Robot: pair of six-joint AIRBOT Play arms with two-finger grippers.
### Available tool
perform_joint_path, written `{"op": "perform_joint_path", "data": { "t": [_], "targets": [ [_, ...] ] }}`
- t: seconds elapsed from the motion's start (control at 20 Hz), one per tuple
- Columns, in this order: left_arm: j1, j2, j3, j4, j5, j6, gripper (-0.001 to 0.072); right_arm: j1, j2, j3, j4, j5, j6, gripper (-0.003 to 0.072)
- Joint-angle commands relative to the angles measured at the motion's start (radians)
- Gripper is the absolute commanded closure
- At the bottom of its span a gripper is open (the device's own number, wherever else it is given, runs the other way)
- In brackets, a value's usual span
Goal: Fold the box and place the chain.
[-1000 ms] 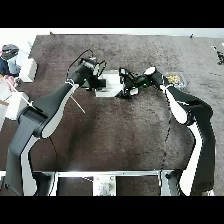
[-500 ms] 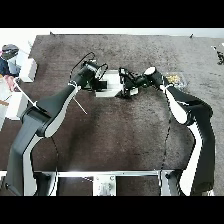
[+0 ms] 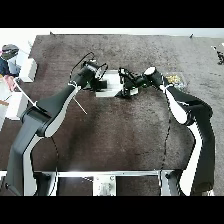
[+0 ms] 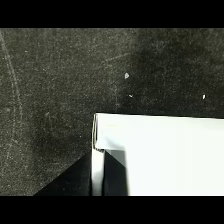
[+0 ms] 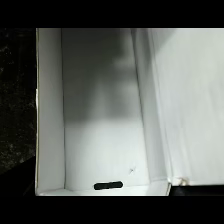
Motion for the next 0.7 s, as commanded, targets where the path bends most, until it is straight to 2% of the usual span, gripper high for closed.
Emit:
{"op": "perform_joint_path", "data": {
  "t": [0.0, 0.05, 0.1, 0.15, 0.3, 0.4, 0.65],
  "targets": [
    [0.000, 0.000, 0.001, -0.004, 0.004, 0.008, 0.0698, 0.000, 0.000, 0.000, 0.000, 0.000, 0.000, 0.0156],
    [0.000, 0.000, 0.001, -0.004, 0.006, 0.021, 0.0695, 0.000, 0.000, 0.000, 0.000, 0.000, 0.000, 0.0157],
    [0.000, 0.000, 0.001, -0.004, 0.008, 0.034, 0.0565, 0.000, 0.000, 0.000, 0.000, 0.000, 0.000, 0.0157],
    [0.000, 0.000, 0.001, -0.010, 0.008, 0.050, 0.0486, 0.000, 0.000, 0.000, 0.000, 0.000, 0.000, 0.0156],
    [0.000, 0.000, 0.001, -0.031, 0.008, 0.060, 0.0487, 0.000, 0.000, 0.000, 0.000, 0.000, 0.000, 0.0157],
    [0.000, 0.002, 0.001, -0.042, 0.007, 0.115, 0.0273, 0.000, 0.000, 0.000, 0.000, 0.000, 0.000, 0.0156],
    [0.000, 0.045, 0.002, -0.050, -0.014, 0.155, 0.0262, 0.000, 0.000, 0.000, 0.000, 0.000, 0.000, 0.0157]
  ]
}}
